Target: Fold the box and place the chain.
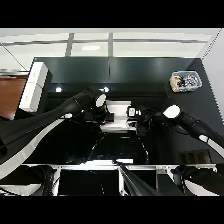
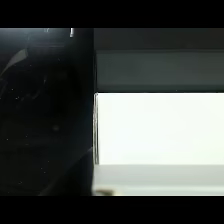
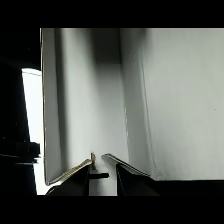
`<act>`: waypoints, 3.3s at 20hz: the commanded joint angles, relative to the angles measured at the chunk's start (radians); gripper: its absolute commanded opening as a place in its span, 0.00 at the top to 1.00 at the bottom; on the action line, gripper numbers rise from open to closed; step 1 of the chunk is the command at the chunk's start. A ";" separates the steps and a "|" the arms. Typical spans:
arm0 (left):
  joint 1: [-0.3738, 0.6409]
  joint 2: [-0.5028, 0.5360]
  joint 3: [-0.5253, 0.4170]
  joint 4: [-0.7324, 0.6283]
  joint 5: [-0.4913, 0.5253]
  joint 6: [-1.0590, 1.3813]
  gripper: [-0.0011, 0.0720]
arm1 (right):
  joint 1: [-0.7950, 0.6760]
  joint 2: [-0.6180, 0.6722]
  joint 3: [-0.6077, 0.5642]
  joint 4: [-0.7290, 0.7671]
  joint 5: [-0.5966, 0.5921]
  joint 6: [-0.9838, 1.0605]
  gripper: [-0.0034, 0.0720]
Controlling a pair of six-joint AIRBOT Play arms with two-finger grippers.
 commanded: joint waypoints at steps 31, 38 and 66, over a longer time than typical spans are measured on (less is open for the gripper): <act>0.001 -0.001 0.000 -0.008 0.015 0.000 0.95 | -0.435 0.272 0.130 -0.494 0.291 1.254 0.93; 0.001 -0.001 0.000 -0.008 0.015 0.000 0.95 | -0.559 0.159 -0.116 -0.135 0.244 1.428 0.94; 0.001 -0.001 0.000 -0.008 0.011 0.000 0.95 | -0.562 -0.089 -0.039 -0.086 0.429 1.226 0.94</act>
